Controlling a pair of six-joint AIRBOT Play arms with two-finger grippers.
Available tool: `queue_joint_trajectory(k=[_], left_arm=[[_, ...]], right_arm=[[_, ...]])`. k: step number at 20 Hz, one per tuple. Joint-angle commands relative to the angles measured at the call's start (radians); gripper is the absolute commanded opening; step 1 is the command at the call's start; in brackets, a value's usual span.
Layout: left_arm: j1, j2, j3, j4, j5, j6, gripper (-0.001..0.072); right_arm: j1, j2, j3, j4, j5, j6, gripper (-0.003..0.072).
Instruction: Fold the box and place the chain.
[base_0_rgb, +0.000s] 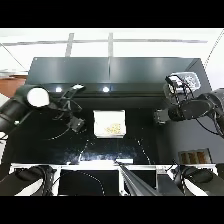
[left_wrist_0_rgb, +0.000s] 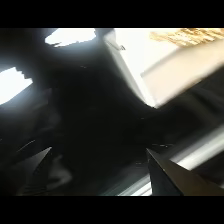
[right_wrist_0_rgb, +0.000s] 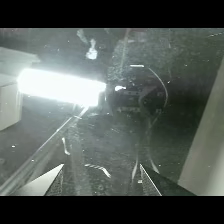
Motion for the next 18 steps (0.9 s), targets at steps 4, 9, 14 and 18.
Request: queue_joint_trajectory(k=[4, 9, 14, 18], left_arm=[[0.287, 0.018, -0.266, -0.455, 0.181, 0.777, 0.0708], [0.245, -0.001, -0.292, -0.441, 0.256, 1.335, 0.0703], [0.213, -0.139, -0.288, -0.497, 0.230, 1.502, 0.0712], [0.201, -0.205, -0.286, -0.521, 0.230, 1.536, 0.0713]], right_arm=[[0.000, 0.001, -0.001, -0.037, 0.062, -0.001, 0.0715], [0.000, 0.000, -0.001, -0.037, 0.103, -0.008, 0.0714], [0.000, 0.000, -0.001, -0.037, 0.115, -0.008, 0.0714], [0.000, 0.000, -0.001, -0.037, 0.116, -0.008, 0.0714]])
